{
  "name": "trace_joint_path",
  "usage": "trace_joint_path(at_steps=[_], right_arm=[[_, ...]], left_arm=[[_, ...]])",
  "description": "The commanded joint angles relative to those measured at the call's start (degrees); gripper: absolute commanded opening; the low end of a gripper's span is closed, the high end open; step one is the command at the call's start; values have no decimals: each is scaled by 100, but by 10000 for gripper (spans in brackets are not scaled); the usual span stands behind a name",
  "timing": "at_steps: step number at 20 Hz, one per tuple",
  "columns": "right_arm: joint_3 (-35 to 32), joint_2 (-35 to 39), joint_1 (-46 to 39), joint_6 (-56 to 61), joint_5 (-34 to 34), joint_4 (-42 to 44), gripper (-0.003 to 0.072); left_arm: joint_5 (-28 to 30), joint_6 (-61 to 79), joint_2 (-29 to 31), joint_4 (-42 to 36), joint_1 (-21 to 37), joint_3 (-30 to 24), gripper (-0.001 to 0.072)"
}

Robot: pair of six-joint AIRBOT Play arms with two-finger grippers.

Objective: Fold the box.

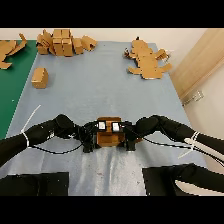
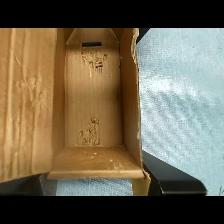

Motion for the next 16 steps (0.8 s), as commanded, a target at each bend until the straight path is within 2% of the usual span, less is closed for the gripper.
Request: trace_joint_path(at_steps=[1, 8, 10, 11, 12, 16], right_arm=[[2, 4, 2, 0, 0, -9, 517], [2, 7, 2, 2, -33, -105, 518], [4, 20, -4, 39, -98, -109, 595], [4, 48, -37, 39, -122, -105, 597], [4, 111, -105, 44, -142, -136, 713], [33, 365, -328, 44, -472, -162, 713]], left_arm=[[0, 2, -4, 2, 4, -4, 612], [0, 2, -4, 2, 4, -4, 612], [0, 2, -4, 2, 4, -4, 612], [-2, 2, -4, 2, 4, -4, 612], [-2, 2, -4, 2, 4, -4, 612], [-9, 0, -4, 2, 2, -4, 612]])
